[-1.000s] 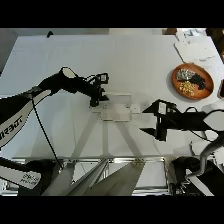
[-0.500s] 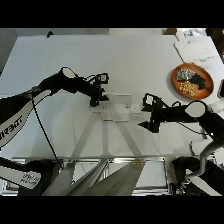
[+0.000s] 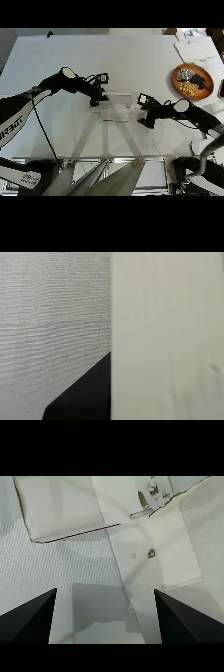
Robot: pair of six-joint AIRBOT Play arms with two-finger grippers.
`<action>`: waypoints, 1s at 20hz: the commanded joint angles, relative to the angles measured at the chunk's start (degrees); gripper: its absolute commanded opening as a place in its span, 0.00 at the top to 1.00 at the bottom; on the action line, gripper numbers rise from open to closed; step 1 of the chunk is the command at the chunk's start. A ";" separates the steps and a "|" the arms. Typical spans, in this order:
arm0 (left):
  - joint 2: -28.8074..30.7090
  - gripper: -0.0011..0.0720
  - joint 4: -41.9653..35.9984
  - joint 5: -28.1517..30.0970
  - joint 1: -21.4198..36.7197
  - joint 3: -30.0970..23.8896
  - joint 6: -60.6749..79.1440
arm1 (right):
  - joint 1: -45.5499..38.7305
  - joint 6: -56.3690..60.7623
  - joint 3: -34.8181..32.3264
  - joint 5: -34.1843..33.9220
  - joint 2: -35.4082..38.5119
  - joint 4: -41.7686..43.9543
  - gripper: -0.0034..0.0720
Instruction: Fold the box and place the chain.
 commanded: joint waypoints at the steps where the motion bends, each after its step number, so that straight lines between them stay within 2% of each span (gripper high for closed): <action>1: -0.02 0.97 0.00 0.02 0.07 -0.02 0.00 | 0.04 -7.48 -0.02 -1.18 -1.11 5.20 0.05; 4: -0.02 0.97 0.00 0.02 0.07 -0.02 0.00 | 0.04 -16.61 -0.02 -0.98 -1.25 14.14 0.05; 8: -0.02 0.97 0.00 0.02 0.07 -0.02 0.00 | 0.04 -21.84 -0.02 -1.01 -2.56 15.61 0.05; 13: -0.02 0.97 0.00 0.02 0.07 -0.02 0.00 | 1.86 -23.50 -0.02 -1.01 -7.19 19.76 0.04; 17: -0.02 0.97 0.00 0.02 0.07 -0.02 0.02 | 3.65 -23.28 -0.02 -3.39 -7.91 23.58 0.04; 20: -0.02 0.97 0.00 0.02 0.07 -0.02 0.00 | 3.61 -18.21 -0.02 -6.60 -7.89 23.67 0.04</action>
